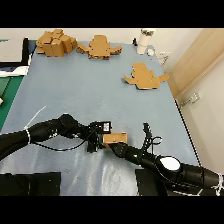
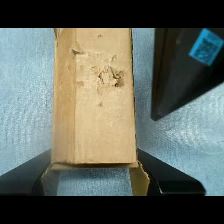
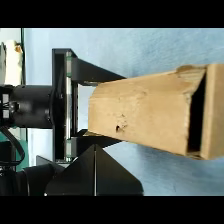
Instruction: Fold the box.
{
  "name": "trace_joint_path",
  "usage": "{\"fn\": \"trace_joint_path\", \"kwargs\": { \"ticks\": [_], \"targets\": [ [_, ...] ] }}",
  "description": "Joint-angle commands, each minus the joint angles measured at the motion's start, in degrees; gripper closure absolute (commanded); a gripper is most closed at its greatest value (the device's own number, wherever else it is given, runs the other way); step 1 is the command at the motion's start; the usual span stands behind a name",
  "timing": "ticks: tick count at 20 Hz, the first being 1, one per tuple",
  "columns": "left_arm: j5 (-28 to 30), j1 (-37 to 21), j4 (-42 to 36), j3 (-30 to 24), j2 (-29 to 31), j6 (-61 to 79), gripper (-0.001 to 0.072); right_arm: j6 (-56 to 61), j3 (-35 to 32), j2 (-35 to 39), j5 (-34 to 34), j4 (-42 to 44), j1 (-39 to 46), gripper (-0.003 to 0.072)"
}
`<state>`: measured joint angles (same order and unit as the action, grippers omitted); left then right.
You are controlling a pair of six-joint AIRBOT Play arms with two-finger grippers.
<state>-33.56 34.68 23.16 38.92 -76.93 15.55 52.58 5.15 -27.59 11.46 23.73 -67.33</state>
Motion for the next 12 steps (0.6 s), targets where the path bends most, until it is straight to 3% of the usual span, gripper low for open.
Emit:
{"fn": "trace_joint_path", "kwargs": {
  "ticks": [1,5,12],
  "targets": [
    [0.0,0.0,0.0,0.1,0.0,0.0,0.0181,0.5,0.4,-0.2,-0.7,-0.6,0.0,0.0685],
    [0.0,0.0,0.0,0.1,0.0,0.0,0.0181,0.4,0.4,-0.2,2.5,-1.0,1.6,0.0685],
    [0.0,0.0,0.0,0.1,0.0,0.0,0.0181,0.4,0.4,-0.3,2.4,-1.9,2.8,0.0685]
  ]
}}
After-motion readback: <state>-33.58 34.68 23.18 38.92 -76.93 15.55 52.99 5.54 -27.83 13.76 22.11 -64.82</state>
